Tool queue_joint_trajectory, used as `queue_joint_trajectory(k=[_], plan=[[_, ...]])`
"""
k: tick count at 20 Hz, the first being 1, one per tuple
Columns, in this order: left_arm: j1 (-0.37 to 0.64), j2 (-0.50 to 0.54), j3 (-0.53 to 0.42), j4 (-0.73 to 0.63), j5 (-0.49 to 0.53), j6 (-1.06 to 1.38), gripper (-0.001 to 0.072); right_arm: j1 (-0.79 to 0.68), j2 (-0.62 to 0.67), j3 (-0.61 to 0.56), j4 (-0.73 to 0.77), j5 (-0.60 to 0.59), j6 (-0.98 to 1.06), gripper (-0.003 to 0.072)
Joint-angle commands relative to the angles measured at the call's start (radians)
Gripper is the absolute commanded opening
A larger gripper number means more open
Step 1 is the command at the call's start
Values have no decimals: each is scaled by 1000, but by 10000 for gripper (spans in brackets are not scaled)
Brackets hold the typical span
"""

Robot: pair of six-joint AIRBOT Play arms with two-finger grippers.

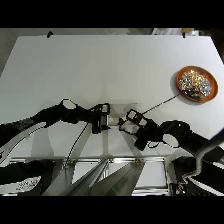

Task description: Fold the box and place the chain.

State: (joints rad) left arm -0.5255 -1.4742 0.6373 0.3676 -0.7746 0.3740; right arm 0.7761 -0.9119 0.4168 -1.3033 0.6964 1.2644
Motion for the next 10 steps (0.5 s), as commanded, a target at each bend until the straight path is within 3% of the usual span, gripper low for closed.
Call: queue_joint_trajectory(k=[1,5,10], plan=[[0,0,0,0,0,-1,253,0,76,2,13,4,21,14],[0,0,0,0,0,-1,253,0,159,29,55,-68,19,14],[0,0,0,0,0,-1,253,0,180,127,82,-301,18,14]])
